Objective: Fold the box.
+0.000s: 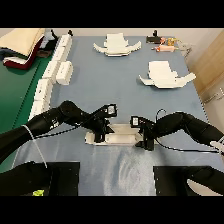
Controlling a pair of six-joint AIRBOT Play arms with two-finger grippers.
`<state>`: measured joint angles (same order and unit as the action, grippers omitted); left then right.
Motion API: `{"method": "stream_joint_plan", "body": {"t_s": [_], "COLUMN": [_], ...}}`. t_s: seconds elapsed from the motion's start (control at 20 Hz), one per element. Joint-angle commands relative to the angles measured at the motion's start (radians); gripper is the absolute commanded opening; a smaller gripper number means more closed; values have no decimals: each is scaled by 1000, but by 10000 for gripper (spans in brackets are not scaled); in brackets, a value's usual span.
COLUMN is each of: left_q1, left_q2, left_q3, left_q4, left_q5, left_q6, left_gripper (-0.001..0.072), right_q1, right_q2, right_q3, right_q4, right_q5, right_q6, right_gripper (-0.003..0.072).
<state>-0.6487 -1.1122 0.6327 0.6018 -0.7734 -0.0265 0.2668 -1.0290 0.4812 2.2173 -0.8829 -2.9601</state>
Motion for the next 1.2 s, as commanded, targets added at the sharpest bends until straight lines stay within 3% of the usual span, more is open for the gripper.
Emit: {"method": "stream_joint_plan", "body": {"t_s": [0.0,0.15,0.3,0.75,1.0,1.05,1.1,1.15], "left_q1": [0,0,0,0,0,0,0,0], "left_q2": [0,0,0,0,0,0,0,0], "left_q3": [1,1,1,1,1,1,1,1], "left_q4": [0,0,0,0,0,0,0,0], "left_q5": [0,0,0,0,0,0,0,0], "left_q6": [0,0,0,0,0,0,0,0], "left_gripper": [14,14,15,14,14,14,14,14], "right_q1": [2,3,3,3,3,3,3,3], "right_q2": [0,0,0,-32,-31,-29,-27,-27], "right_q3": [0,0,0,-1,-15,-15,-15,-15], "right_q4": [10,10,10,29,24,24,25,25], "right_q5": [0,-7,-14,11,13,14,13,11], "right_q6": [0,0,0,0,-2,-11,-12,-11], "right_gripper": [507,532,654,669,645,616,523,496]}}
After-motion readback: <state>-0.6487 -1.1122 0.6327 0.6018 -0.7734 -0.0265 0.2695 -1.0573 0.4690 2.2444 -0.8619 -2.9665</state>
